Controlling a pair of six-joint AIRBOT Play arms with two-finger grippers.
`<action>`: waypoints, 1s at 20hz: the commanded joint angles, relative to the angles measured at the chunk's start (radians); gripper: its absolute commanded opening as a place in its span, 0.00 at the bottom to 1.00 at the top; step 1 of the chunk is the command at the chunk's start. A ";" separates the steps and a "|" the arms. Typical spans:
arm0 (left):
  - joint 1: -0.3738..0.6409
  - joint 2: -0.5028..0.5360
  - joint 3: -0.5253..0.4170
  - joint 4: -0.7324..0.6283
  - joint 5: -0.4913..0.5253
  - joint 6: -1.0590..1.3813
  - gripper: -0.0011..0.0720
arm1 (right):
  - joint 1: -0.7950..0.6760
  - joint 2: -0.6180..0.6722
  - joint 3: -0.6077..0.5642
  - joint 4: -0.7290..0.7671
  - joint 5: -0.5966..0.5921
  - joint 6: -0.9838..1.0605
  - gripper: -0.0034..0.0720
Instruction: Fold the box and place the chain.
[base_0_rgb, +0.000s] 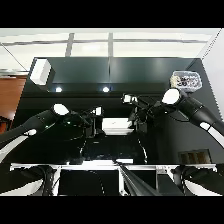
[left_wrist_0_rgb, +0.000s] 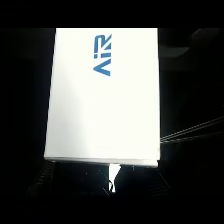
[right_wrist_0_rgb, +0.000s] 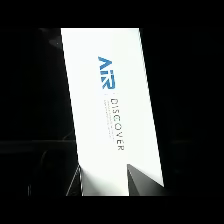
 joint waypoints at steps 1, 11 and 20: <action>0.001 0.000 0.001 0.000 0.000 0.000 0.48 | 0.001 0.000 -0.026 0.000 -0.016 0.000 0.50; 0.001 0.000 0.001 0.000 0.000 0.000 0.48 | -0.112 0.101 0.018 0.113 0.107 0.487 0.07; 0.001 0.000 0.001 0.000 0.000 0.000 0.49 | -0.105 -0.014 -0.180 0.535 -0.088 0.542 0.07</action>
